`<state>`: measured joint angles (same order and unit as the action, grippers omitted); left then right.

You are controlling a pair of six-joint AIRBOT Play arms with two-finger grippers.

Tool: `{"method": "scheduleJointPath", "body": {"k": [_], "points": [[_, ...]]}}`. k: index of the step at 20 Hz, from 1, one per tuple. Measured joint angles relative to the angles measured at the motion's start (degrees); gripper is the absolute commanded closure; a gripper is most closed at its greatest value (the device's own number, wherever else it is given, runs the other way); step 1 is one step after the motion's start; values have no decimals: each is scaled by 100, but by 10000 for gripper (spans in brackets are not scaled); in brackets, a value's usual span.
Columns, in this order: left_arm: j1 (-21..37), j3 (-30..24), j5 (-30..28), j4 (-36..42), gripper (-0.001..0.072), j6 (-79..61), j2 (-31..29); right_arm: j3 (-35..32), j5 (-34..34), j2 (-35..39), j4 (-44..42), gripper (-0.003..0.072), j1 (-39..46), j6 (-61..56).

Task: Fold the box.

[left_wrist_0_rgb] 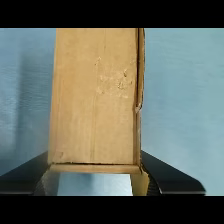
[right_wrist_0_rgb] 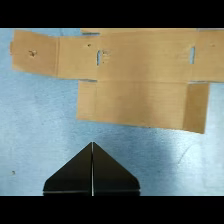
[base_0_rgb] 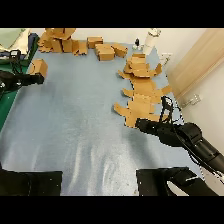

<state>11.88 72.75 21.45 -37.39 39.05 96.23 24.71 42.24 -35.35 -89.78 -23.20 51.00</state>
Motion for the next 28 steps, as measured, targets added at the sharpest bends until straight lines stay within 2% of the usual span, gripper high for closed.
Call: {"method": "scheduleJointPath", "body": {"k": [2,5,6,7,8,13,16,20,21,22,23,28], "points": [[92,557,61,-387,326,474,487,0,-33,0,0,683,0,-2],[131,1078,144,-881,322,859,984,0,-107,0,0,682,0,-11],[131,1182,166,-1051,255,916,1095,0,-131,0,0,683,0,-17],[127,1250,195,-1215,31,975,1180,0,-138,0,0,682,0,-17],[125,1305,197,-1353,6,1016,1233,0,-155,-2,0,683,0,-20],[144,1458,470,-1700,6,1207,1309,0,-181,-2,-26,682,0,-55],[278,1611,1067,-1788,5,1423,1134,0,-188,-2,-72,682,0,-61],[511,1821,1742,-1810,13,1547,595,0,-181,-4,-271,682,0,-52],[557,1856,1943,-1805,290,1567,398,9,-173,-20,-304,682,0,-20],[590,1873,2199,-1810,632,1598,219,48,-149,-72,-350,682,0,50],[603,1886,2518,-1816,696,1626,22,116,-101,-168,-402,682,0,136],[348,1884,3947,-1768,702,1825,-728,1108,442,-1432,-673,682,0,916]]}}
